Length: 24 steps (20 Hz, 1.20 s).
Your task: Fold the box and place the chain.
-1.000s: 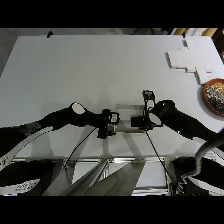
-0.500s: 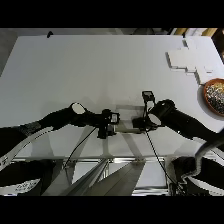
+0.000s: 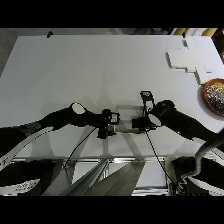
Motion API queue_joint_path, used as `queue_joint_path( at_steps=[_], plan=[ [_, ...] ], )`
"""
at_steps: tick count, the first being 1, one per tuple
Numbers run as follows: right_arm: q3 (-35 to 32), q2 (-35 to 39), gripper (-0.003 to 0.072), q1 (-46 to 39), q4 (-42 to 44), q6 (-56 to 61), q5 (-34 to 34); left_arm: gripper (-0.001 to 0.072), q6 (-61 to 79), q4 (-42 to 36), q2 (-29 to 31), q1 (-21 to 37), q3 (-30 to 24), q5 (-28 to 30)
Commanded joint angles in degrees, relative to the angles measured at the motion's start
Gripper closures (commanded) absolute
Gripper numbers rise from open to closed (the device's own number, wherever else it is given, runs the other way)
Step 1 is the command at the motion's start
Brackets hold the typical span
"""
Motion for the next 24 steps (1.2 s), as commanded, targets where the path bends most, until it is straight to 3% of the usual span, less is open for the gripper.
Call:
queue_joint_path(
  at_steps=[1, 4, 8, 9, 13, 14, 15, 16, 21, 24],
  plan=[
    [-1.62, -0.04, 0.0437, -0.02, 0.24, -0.24, -0.31, 0.0396, -0.02, 0.0, 0.04, 0.0, 0.0, 0.02],
    [-1.7, -0.04, 0.0446, -0.02, 0.11, -0.24, -0.85, 0.0396, -0.02, 0.02, 0.04, 0.0, 0.0, 0.02],
    [-1.7, -0.04, 0.056, -0.02, 0.24, -0.46, -1.29, 0.0396, -0.02, 0.0, 0.04, 0.0, 0.0, 0.02],
    [-1.7, -0.04, 0.067, -0.02, 0.24, -0.48, -1.27, 0.0396, -0.02, 0.0, 0.04, 0.0, 0.0, 0.02],
    [-1.7, -0.04, 0.0664, -0.02, 0.7, -2.08, -1.27, 0.0396, -0.02, 0.02, 0.04, 0.0, 0.0, 0.0],
    [-1.68, -0.02, 0.0597, -0.02, 0.9, -2.19, -1.27, 0.0396, -0.02, 0.02, 0.04, 0.0, 0.0, 0.0],
    [-1.68, 0.11, 0.0459, -0.02, 0.92, -3.23, -1.25, 0.0396, -0.02, 0.0, 0.04, 0.0, 0.0, 0.02],
    [-1.68, 0.55, 0.038, -0.02, 0.9, -5.22, -0.92, 0.0396, -0.02, 0.0, 0.04, 0.0, 0.0, 0.0],
    [-1.49, 9.01, 0.0346, -0.09, -1.44, -18.34, 4.55, 0.0396, -0.02, 0.0, 0.04, 0.0, 0.0, 0.0],
    [1.99, 16.94, 0.0348, -1.66, -3.21, -21.14, 10.64, 0.0396, -0.02, 0.02, 0.04, 0.0, 0.0, 0.0]
  ],
)
